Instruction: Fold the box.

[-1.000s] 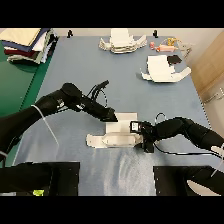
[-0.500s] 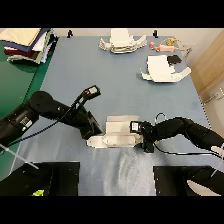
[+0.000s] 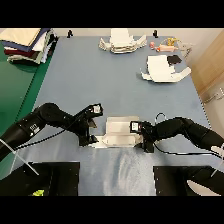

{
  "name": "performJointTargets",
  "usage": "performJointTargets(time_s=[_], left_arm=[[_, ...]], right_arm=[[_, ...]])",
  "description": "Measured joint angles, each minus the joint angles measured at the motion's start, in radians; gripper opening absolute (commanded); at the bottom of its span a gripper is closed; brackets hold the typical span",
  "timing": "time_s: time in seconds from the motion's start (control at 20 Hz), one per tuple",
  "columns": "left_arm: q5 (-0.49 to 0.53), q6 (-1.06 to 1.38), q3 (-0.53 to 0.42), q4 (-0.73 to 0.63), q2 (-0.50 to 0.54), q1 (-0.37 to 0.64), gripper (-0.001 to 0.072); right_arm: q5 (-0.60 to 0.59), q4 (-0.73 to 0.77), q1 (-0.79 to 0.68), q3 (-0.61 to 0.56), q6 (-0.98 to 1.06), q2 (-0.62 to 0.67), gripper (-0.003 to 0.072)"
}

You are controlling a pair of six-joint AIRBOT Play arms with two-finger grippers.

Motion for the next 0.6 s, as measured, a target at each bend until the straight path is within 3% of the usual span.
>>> performJointTargets(time_s=[0.25,0.6], left_arm=[[0.102,0.119,-0.005,-0.04,-0.061,-0.045,0.0695],[0.106,0.236,-0.006,-0.042,-0.139,-0.063,0.0694]], right_arm=[[0.0,0.0,0.0,0.0,0.0,0.0,0.044],[0.0,0.0,0.0,0.0,0.0,0.0,0.0439]])
